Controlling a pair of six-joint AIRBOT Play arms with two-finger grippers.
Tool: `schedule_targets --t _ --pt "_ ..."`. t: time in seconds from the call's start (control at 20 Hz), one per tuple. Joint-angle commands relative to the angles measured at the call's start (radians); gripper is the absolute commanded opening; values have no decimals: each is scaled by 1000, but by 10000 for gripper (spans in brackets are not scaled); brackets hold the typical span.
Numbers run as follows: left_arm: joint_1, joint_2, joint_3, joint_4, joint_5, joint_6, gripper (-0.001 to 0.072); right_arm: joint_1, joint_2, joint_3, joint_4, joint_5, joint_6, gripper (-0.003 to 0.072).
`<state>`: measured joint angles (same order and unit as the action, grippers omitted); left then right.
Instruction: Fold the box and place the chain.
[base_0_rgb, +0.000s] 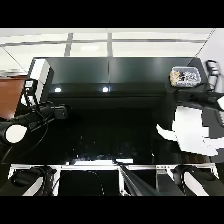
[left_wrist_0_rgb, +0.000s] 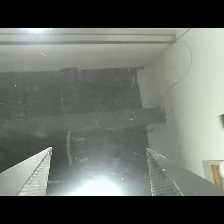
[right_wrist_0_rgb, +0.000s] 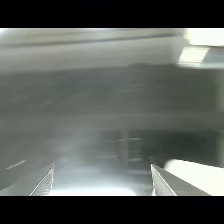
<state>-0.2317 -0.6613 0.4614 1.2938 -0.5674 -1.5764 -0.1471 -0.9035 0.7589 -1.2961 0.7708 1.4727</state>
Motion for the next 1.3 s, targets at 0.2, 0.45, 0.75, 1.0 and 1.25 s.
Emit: schedule_targets --t 0.2,0.45,0.75,1.0,1.25 --pt "-1 -7 0 -20 -11 1 708 -784 -136 99 -196 201 69 702" --pt "0 -16 -1 -19 -43 1 709 -1002 -378 179 67 472 -318 702" --pt "0 -58 -1 -20 -39 1 709 -942 -546 216 -20 613 -499 701" --pt "-1 -84 -1 -22 -40 1 709 -920 -543 281 21 631 -515 422" --pt "-1 -84 -1 -23 -42 1 709 -882 -492 275 125 712 -558 18"
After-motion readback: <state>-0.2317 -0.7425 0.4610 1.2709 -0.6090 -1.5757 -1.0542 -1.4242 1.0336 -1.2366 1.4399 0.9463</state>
